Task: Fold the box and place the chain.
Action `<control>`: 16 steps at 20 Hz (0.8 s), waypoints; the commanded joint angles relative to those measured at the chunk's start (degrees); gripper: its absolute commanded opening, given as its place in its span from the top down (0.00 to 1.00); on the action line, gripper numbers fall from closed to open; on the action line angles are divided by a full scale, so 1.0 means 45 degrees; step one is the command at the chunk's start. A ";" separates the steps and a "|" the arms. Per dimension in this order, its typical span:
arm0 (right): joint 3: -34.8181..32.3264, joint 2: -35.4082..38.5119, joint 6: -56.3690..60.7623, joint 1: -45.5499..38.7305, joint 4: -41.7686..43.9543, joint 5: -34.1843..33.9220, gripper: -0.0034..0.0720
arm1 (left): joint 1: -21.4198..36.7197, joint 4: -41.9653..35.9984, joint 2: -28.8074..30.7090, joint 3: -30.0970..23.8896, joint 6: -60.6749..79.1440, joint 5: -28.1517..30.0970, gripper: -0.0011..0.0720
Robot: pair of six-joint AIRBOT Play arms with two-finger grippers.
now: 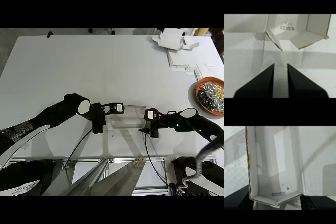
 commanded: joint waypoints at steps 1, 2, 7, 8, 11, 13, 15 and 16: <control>-0.0005 0.0000 0.0005 0.0000 0.0005 0.0005 0.42 | 0.0092 -0.0408 0.0010 -0.0126 0.2093 0.0379 0.57; -0.0005 0.0000 0.0005 0.0000 0.0005 0.0000 0.42 | 0.0087 -0.0583 0.0010 -0.0131 0.2633 0.0534 0.57; -0.0005 0.0000 0.0005 0.0000 0.0005 0.0000 0.42 | 0.0049 -0.1919 0.0000 -0.0131 0.4852 0.0937 0.51; -0.0005 0.0000 0.0005 0.0000 0.0005 0.0000 0.42 | 0.0049 -0.2142 -0.0024 -0.0131 0.4925 0.1093 0.51; -0.0005 0.0000 0.0005 0.0000 0.0005 0.0005 0.42 | 0.0044 -0.2594 -0.0316 -0.0131 0.4920 0.1282 0.51; -0.0005 0.0000 0.0005 0.0000 0.0005 0.0000 0.42 | -0.0044 -0.2681 -0.0500 -0.0131 0.4915 0.1282 0.56; -0.0005 0.0000 0.0005 0.0000 0.0005 0.0005 0.42 | -0.0189 -0.3060 -0.0544 -0.0131 0.4920 0.1394 0.63; -0.0005 0.0000 0.0005 0.0000 0.0005 0.0005 0.42 | -0.0219 -0.3303 -0.0544 -0.0131 0.4920 0.1661 0.63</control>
